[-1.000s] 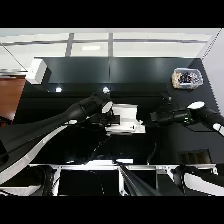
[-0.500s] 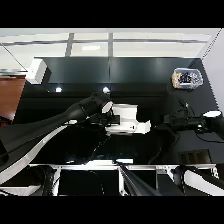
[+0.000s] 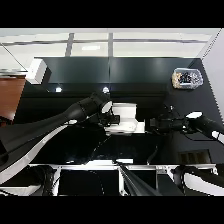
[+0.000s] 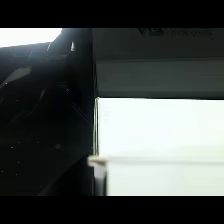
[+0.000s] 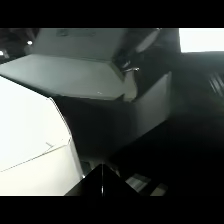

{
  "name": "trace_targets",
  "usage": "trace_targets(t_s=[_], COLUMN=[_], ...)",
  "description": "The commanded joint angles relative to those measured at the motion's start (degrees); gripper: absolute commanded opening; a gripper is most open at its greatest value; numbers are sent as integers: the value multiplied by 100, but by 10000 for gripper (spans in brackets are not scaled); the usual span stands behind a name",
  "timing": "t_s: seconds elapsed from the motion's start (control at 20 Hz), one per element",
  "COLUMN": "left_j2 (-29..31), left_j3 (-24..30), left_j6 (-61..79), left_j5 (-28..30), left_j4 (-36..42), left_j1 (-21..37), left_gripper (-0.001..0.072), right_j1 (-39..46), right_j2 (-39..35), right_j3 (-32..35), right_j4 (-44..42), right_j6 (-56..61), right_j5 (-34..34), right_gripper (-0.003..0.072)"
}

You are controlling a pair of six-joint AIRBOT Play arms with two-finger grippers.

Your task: Fold the box and place the chain.

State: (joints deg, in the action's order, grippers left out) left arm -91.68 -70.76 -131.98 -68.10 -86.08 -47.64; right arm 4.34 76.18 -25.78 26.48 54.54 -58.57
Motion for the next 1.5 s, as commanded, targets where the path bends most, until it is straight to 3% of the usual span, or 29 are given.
trace_targets(t_s=[0.0, 0.25, 0.3, 0.35, 0.4, 0.9, 0.95, 1.05, 1.45], left_j2=[-2, -2, -2, -2, -2, -2, -2, -2, -2], left_j3=[-2, -4, -2, -4, -2, -4, -4, -4, -2], left_j6=[-4, -4, -4, -4, -4, -4, -4, -4, -4], left_j5=[4, 11, 9, 9, 11, 15, 22, 35, 90], left_j4=[2, 2, 2, 2, 2, 2, 2, 2, 2], left_j1=[4, 4, 4, 4, 4, 4, 4, 4, 4], left_gripper=[26, 26, 26, 26, 26, 26, 26, 26, 26], right_j1=[-151, -76, -63, -52, -52, -68, -107, -271, -1060], right_j2=[33, 33, 33, 33, 33, 33, 33, 33, 31], right_j3=[4, -483, -568, -616, -660, -693, -704, -726, -1386], right_j4=[-153, -225, -234, -232, -227, -450, -435, -573, 260], right_j6=[-232, -557, -549, -546, -546, -352, -186, -118, 955], right_j5=[153, -570, -699, -820, -876, -1318, -1283, -1244, -767], right_gripper=[15, 16, 97, 380, 554, 533, 436, 416, 409])
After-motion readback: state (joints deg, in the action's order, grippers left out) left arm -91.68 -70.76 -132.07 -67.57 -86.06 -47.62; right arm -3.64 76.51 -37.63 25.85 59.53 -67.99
